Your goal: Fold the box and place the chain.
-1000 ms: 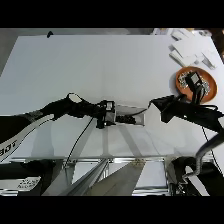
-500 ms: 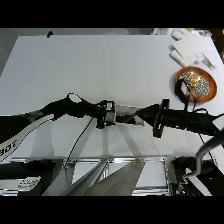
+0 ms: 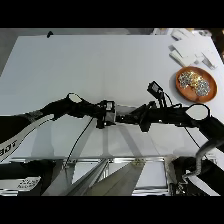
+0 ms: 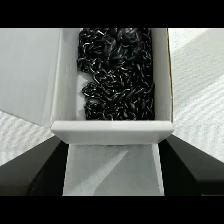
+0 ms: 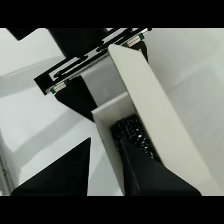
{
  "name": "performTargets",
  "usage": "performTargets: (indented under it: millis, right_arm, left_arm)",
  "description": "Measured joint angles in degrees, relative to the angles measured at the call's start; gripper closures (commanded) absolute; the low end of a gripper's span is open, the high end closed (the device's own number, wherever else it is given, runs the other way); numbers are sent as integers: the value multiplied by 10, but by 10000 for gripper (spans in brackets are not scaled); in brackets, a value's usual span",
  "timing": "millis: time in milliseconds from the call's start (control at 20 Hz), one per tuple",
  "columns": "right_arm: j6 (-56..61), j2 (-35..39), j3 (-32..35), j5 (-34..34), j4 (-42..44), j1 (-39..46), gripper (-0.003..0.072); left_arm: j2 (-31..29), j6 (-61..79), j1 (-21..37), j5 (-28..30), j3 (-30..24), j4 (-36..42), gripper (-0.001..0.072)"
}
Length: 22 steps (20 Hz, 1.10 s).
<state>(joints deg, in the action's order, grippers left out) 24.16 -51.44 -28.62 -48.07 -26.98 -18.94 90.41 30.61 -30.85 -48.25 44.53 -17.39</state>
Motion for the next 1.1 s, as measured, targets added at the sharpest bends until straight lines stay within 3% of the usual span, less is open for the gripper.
performTargets:
  millis: [250, 350, 400, 450, 900, 950, 1100]
  right_arm:
    - [19, -21, -104, -52, -76, -2, 455]
    - [48, -39, -151, -71, -138, -1, 562]
    - [64, -52, -174, -79, -168, 2, 657]
    - [79, -65, -193, -84, -191, 7, 665]
    - [116, -176, -250, -105, -243, 63, 664]
    - [114, -183, -250, -110, -246, 58, 639]
    - [86, -194, -244, -130, -250, 38, 474]
  left_arm:
    - [0, 0, 0, 0, 0, 0, 506]
    - [0, 0, 0, 0, 0, 0, 506]
    - [0, 0, 0, 0, 0, 0, 506]
    - [0, 0, 0, 0, 0, 0, 506]
    - [0, 0, 0, 0, 0, 0, 506]
    - [0, 0, 0, 0, 0, 0, 506]
    - [0, 0, 0, 0, 0, 0, 506]
